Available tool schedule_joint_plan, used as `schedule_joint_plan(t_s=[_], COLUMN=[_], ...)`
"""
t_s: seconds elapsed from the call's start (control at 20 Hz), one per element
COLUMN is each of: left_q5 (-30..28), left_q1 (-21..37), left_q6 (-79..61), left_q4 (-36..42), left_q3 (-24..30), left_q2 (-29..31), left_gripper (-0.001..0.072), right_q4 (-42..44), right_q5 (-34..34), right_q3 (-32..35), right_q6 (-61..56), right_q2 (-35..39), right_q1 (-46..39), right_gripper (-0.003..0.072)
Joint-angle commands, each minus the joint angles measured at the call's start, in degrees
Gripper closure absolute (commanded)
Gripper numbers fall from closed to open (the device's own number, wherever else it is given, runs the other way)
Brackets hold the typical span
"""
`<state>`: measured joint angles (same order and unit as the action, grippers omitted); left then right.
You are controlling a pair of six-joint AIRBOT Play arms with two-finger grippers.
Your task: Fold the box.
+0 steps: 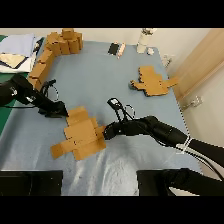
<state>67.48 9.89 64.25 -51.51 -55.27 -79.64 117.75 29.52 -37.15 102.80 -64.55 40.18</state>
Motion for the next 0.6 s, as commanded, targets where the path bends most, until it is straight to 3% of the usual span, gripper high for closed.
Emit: schedule_joint_plan(t_s=[0.0,0.25,0.55], left_q5=[0.72,-1.38,-2.29], left_q1=[0.17,-2.95,-3.41], left_q6=[-0.04,-10.14,-13.81], left_q4=[0.04,16.70,20.92], left_q3=[2.93,4.98,4.96], left_q2=[-1.14,-5.31,-6.21], left_gripper=[0.0220,0.0247,0.0250], right_q4=[-0.85,-0.76,-1.03], right_q5=[-1.86,-1.27,0.07], right_q3=[0.02,0.02,0.02], right_q6=[-0.39,-0.44,-0.42], right_q2=[1.09,1.20,1.18], right_q1=[0.24,0.28,0.26], right_gripper=[0.0683,0.0682,0.0683])
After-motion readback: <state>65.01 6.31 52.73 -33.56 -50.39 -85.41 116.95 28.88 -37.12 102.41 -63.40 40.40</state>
